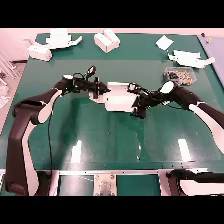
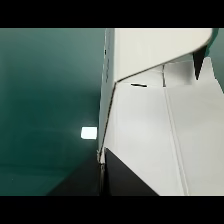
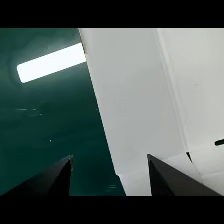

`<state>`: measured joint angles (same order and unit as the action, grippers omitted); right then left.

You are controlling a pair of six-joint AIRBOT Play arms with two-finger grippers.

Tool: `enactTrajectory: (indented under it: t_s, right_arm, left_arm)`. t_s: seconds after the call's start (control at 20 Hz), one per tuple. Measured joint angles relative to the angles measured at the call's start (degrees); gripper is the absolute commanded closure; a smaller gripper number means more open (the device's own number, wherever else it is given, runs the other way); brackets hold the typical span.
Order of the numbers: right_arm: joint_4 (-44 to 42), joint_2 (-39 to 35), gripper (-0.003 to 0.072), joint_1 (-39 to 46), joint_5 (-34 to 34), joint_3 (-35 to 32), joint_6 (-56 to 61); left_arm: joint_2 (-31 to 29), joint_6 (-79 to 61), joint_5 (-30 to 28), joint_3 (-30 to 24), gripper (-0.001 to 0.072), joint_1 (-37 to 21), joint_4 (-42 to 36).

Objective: Fold the box and place the chain.

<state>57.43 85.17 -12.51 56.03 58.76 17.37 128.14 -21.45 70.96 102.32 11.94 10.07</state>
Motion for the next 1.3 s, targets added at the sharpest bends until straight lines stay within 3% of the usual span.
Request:
enactTrajectory:
  t_s: [0.5, 1.05, 1.3]
  right_arm:
    - [-0.8, 0.0, 0.0129, -0.5, -11.5, -1.3, 0.1]
    - [-1.0, -4.4, 0.0129, -0.6, -5.6, -2.0, 0.2]
    - [-1.0, -4.9, 0.0129, -1.0, -7.5, -5.1, -1.2]
  left_arm:
    - [0.0, 0.0, -0.1, 0.0, 0.0687, 0.0, 0.0]
    - [0.0, 0.0, 0.0, 0.0, 0.0687, 0.0, 0.0]
    - [0.0, 0.0, 0.0, 0.0, 0.0687, 0.0, 0.0]
